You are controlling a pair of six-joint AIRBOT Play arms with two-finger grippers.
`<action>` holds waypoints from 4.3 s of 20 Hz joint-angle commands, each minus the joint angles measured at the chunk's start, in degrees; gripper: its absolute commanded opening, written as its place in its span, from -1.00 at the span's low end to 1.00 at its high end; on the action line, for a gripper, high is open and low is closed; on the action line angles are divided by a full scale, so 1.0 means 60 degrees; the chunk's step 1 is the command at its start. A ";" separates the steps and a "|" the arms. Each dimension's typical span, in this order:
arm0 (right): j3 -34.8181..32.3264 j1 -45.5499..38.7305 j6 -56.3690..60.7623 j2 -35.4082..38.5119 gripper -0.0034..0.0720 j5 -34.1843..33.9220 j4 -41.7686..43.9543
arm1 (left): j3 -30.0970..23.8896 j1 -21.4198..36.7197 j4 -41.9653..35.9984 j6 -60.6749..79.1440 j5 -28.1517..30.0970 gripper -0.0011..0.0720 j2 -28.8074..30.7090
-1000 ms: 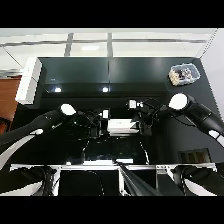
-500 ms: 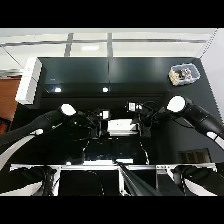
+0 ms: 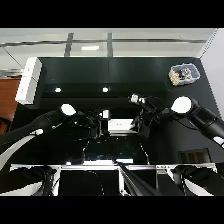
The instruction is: Fold the box and place the chain.
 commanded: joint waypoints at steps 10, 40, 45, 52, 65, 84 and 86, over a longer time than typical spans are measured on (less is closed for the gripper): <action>-0.0973 -0.0015 0.3865 -0.1126 -0.86 -0.1545 0.3155 | 0.0004 -0.0004 0.0015 0.0004 -0.0040 0.12 -0.0004; -0.0696 -0.7664 0.3938 0.2353 -0.86 0.1821 0.0175 | 0.3300 -0.1224 0.3020 -0.6535 -0.1377 0.96 -0.0157; -0.0765 -0.7664 0.3934 0.2353 -0.86 0.1778 0.0175 | 0.5209 -0.2146 0.3016 -0.7512 -0.1311 0.96 -0.2259; -0.0911 -0.7664 0.3916 0.2353 -0.86 0.1763 0.0109 | 0.5421 -0.2186 0.2965 -0.7519 -0.2062 0.95 -0.2550; -0.0925 -0.7664 0.3861 0.2353 -0.86 0.1705 0.0109 | 0.6040 -0.3045 0.5814 -0.8233 -0.2922 0.96 -0.2550; -0.0965 -0.7664 0.3865 0.2353 -0.86 0.1705 0.0113 | 0.4772 0.4200 1.1027 -1.6185 -0.7304 -0.21 0.1217; -0.0969 -0.7664 0.3865 0.2353 -0.86 0.1625 0.0117 | 0.3413 0.6451 1.0972 -1.6127 -0.6371 -0.20 0.1934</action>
